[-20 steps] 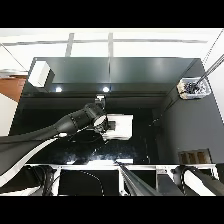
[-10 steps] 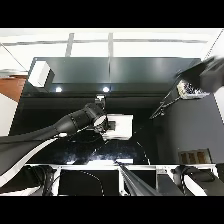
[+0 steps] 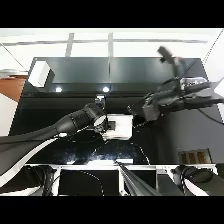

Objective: Fold the box and place the chain.

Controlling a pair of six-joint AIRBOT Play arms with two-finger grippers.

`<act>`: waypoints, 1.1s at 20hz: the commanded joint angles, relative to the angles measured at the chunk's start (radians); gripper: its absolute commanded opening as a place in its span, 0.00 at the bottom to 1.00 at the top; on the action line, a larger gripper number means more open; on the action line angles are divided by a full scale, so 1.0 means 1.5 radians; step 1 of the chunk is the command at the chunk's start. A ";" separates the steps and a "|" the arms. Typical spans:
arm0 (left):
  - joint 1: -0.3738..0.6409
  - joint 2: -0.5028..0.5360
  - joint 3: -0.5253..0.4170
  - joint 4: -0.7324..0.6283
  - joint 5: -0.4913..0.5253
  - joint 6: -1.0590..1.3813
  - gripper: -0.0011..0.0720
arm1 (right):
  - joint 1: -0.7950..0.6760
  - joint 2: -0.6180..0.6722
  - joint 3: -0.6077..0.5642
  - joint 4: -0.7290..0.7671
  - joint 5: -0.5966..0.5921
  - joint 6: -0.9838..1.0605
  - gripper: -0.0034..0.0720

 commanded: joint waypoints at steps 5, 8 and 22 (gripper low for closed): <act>0.000 0.000 0.000 0.000 0.001 0.000 0.06 | 0.079 -0.070 -0.038 -0.018 -0.053 -0.009 0.11; 0.000 0.000 0.000 0.000 0.001 0.000 0.06 | 0.079 -0.070 -0.038 -0.041 -0.051 -0.001 0.11; 0.000 0.000 0.000 0.000 0.001 0.000 0.06 | -0.245 -0.004 -0.069 -0.233 0.037 0.010 0.73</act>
